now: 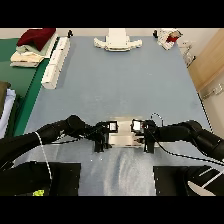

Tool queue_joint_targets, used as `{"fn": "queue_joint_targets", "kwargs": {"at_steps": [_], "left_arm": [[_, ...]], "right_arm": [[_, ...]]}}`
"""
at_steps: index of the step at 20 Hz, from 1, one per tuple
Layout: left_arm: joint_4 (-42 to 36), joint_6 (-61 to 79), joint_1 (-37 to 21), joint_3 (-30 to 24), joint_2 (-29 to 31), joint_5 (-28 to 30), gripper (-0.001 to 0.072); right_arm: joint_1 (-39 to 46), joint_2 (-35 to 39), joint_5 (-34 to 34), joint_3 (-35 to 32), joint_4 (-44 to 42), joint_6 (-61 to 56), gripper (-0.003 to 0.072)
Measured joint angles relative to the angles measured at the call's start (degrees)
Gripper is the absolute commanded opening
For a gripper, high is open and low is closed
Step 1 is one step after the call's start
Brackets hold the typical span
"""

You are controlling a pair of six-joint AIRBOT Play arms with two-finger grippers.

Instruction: Fold the box.

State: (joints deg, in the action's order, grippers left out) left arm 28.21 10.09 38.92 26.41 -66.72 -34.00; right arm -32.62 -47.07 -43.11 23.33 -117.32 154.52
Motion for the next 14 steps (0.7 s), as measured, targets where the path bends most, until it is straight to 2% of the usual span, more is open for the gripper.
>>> {"fn": "queue_joint_targets", "kwargs": {"at_steps": [1, 2, 9, 12, 14], "left_arm": [[0.00, 0.00, 0.00, 0.00, 0.00, 0.00, 0.0523], [0.00, 0.00, 0.00, 0.00, 0.00, 0.00, 0.0523], [0.02, 0.00, 0.00, 0.00, 0.00, 0.00, 0.0523], [0.02, 0.00, 0.00, 0.00, 0.00, 0.00, 0.0524], [0.02, 0.00, 0.00, 0.00, 0.00, 0.00, 0.0523]], "right_arm": [[0.00, 0.48, -1.11, 0.37, 1.66, -2.78, 0.0097], [0.00, 1.05, -2.40, 0.90, 3.80, -6.34, 0.0006], [3.10, 7.63, -15.15, 4.20, 26.12, -45.46, 0.0003], [10.75, 9.22, -20.92, 4.61, 31.91, -59.89, 0.0003], [18.73, 8.83, -23.21, 4.52, 30.38, -65.29, 0.0003]]}}
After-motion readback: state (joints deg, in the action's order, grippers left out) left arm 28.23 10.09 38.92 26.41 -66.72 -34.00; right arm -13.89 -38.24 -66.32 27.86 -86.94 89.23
